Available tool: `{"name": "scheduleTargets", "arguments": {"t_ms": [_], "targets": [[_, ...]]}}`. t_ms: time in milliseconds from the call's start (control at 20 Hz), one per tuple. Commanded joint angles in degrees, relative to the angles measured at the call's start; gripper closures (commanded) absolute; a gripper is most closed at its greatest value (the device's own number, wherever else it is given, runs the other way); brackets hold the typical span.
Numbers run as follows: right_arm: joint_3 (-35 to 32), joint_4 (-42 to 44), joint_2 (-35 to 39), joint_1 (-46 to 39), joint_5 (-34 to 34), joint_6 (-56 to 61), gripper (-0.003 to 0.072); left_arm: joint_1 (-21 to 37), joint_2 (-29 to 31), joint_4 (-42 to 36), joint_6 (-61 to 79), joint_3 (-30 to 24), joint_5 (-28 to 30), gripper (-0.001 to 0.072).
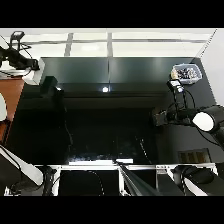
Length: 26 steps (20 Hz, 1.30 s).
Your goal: Fold the box and place the chain.
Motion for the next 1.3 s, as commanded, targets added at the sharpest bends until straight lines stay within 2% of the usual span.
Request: {"name": "scheduleTargets", "arguments": {"t_ms": [0,150,200,250,300,450,600,650,700,750,800,850,950,1250], "targets": [[0.0,0.2,0.0,0.0,0.0,0.1,0.0674,0.6,-2.6,-0.1,0.0,0.3,3.0,0.036],[0.0,0.2,0.0,0.0,0.0,0.1,0.0674,0.6,-4.2,-0.1,-0.9,0.3,2.6,0.0358],[0.0,0.4,0.0,0.0,0.1,0.1,0.0674,0.6,-4.4,0.0,-2.3,0.3,2.5,0.0336],[0.0,0.9,0.0,0.1,0.0,0.1,0.0674,0.6,-4.4,0.0,-4.3,0.4,2.5,0.0116],[0.0,1.1,0.0,0.1,0.0,0.1,0.0674,0.6,-4.2,0.3,-6.6,0.7,2.7,-0.0009],[0.0,1.0,0.0,0.1,0.0,0.0,0.0674,0.5,-1.7,0.8,-8.4,3.9,3.6,-0.0009],[0.0,1.0,0.0,0.1,-0.5,0.0,0.0674,0.0,5.5,0.0,-10.2,4.0,7.6,-0.0005],[0.0,1.0,0.0,0.1,-1.3,0.0,0.0674,-0.5,8.1,-0.4,-13.7,4.0,6.5,-0.0004],[0.0,1.0,0.0,0.1,-2.2,0.0,0.0674,-1.1,10.4,0.0,-14.8,3.5,4.5,0.0041],[0.0,1.2,0.0,0.1,-3.1,0.0,0.0674,-1.9,12.9,0.0,-15.2,2.3,2.0,0.0263],[0.0,1.5,0.0,0.1,-3.9,0.0,0.0674,-2.7,15.4,-0.2,-15.2,0.9,-1.1,0.0619],[0.0,1.5,0.0,0.2,-4.5,0.0,0.0674,-3.4,17.6,-1.5,-15.0,-0.9,-3.1,0.0687],[0.0,1.5,0.0,0.5,-4.7,0.0,0.0674,-5.3,22.4,-3.7,-15.0,-4.4,-4.5,0.0688],[0.0,1.9,0.0,0.5,-6.2,0.0,0.0674,-16.7,37.5,-3.6,-12.2,-9.0,-4.2,0.0688]]}}
